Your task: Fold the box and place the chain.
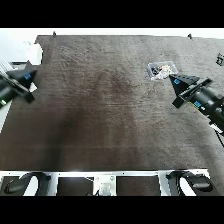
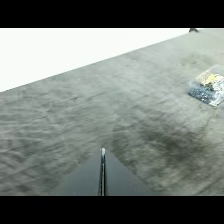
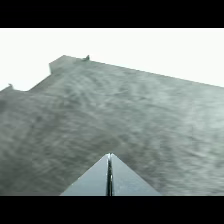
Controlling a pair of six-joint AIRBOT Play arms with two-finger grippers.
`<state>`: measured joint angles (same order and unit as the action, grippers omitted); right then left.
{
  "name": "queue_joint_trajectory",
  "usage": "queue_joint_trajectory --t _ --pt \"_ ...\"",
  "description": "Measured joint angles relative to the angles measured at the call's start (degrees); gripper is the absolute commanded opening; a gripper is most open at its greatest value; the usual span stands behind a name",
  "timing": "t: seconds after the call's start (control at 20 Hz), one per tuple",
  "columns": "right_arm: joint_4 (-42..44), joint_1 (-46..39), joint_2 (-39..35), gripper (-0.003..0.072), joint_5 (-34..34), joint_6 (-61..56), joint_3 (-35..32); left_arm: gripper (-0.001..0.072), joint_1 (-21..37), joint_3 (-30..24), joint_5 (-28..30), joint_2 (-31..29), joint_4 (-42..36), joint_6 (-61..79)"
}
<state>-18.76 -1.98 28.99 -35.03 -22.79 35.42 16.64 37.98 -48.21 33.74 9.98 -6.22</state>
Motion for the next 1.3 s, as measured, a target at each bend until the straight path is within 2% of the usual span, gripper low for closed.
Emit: queue_joint_trajectory --t 0.15,0.35,0.5,0.8,1.3 --pt "-8.04 0.00 -4.13 0.0005 1.46 -5.64 -0.07 0.0016 -8.48 -8.31 8.92 -6.14 -1.16 1.07" --pt "-18.16 0.00 -10.40 0.0006 2.25 -11.76 -3.52 0.0017 -19.04 -16.39 20.00 -10.84 -1.70 1.51" --pt "-21.70 0.00 -15.21 0.0008 2.38 -13.70 -9.09 0.0021 -22.75 -20.13 25.42 -12.02 -1.88 1.60" --pt "-23.91 0.00 -21.24 0.0008 2.51 -14.88 -17.97 0.0023 -24.79 -22.56 28.57 -12.68 -1.90 1.70" --pt "-24.30 0.02 -22.40 0.0008 2.49 -15.19 -20.22 0.0023 -25.11 -22.93 29.18 -12.72 -1.88 1.75"
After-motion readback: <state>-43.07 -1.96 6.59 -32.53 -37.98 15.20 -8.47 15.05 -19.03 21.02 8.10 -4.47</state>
